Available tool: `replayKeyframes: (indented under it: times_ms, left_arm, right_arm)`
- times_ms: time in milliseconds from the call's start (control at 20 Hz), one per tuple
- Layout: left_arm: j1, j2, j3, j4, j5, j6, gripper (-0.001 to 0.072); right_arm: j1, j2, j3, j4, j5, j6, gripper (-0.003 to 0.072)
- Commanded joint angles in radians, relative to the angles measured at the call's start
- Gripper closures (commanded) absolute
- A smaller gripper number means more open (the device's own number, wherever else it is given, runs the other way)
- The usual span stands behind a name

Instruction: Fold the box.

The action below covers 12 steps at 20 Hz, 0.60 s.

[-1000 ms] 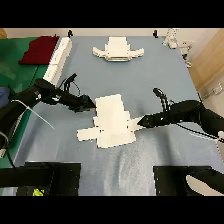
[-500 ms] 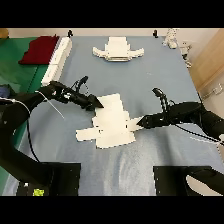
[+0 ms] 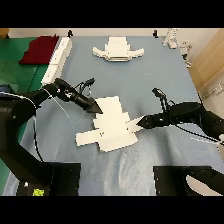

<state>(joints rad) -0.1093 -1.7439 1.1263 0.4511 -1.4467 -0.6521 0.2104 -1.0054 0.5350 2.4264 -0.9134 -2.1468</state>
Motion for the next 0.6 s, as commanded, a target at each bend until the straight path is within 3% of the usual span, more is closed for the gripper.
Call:
replayKeyframes:
  times_ms: [0,50,100,150,200,350,550]
  left_arm:
    - [-0.009,-0.003,0.008,0.013,-0.021,0.018,0.0668]
    - [-0.012,-0.003,0.008,0.013,-0.021,0.033,0.0667]
    - [-0.015,-0.003,0.008,0.013,-0.017,0.036,0.0667]
    - [-0.016,-0.003,0.008,0.013,-0.016,0.034,0.0667]
    - [-0.016,-0.003,0.008,0.007,-0.014,0.035,0.0667]
    - [-0.016,0.000,0.036,-0.006,-0.003,0.103,0.0699]
    - [-0.034,0.070,0.059,-0.019,0.026,0.317,0.0701]
  right_arm:
    - [-0.001,0.001,0.000,0.000,0.002,0.000,0.0684]
    - [-0.001,0.001,0.000,-0.004,0.008,0.000,0.0678]
    - [-0.001,0.001,0.000,-0.022,0.021,0.000,0.0595]
    - [-0.001,0.001,0.002,-0.052,0.039,0.000,0.0457]
    - [-0.001,0.001,0.007,-0.097,0.059,0.000,0.0415]
    - [-0.001,0.001,0.040,-0.277,0.097,0.058,0.0416]
    - [-0.003,0.001,0.067,-0.604,0.158,0.320,0.0396]
